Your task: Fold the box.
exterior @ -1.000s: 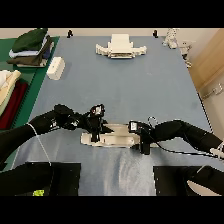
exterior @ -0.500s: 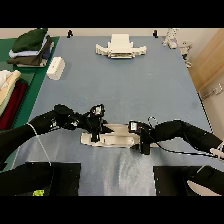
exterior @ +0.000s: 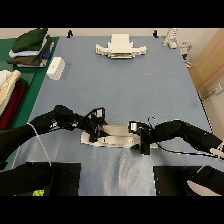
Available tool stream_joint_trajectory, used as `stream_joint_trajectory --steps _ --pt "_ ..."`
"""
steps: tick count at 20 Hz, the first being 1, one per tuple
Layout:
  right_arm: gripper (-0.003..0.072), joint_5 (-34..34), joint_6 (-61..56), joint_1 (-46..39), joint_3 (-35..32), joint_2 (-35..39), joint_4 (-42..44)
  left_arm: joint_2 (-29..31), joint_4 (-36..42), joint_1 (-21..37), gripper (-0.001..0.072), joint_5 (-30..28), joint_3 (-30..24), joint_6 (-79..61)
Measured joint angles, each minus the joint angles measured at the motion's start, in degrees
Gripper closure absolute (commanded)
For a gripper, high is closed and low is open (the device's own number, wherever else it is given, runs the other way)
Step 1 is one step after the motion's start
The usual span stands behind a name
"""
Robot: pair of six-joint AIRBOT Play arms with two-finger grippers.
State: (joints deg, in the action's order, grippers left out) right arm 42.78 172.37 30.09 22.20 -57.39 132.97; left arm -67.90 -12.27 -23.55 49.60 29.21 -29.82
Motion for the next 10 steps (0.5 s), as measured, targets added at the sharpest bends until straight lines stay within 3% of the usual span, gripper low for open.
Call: stream_joint_trajectory --steps 2,3,4,6,10 --pt "0.0145 0.0 0.0 0.0 0.0 0.0 0.0 0.0 -1.1 -0.1 0.0255 -0.6 -0.1 -0.2" --pt "0.0145 0.0 0.0 0.0 0.0 0.0 0.0 0.2 0.5 0.1 0.0202 -0.8 0.0 0.3" --pt "0.0145 -0.1 0.0 0.0 0.0 0.0 0.0 0.5 0.1 0.1 0.0099 -0.6 0.0 1.4" --pt "0.0145 -0.1 0.0 0.0 0.0 0.0 -0.1 2.3 -1.0 0.9 0.0101 -1.0 0.1 6.6" --pt "0.0145 -0.1 0.0 0.0 0.0 0.0 -0.2 10.7 -10.4 4.4 0.013 2.1 0.0 24.1"
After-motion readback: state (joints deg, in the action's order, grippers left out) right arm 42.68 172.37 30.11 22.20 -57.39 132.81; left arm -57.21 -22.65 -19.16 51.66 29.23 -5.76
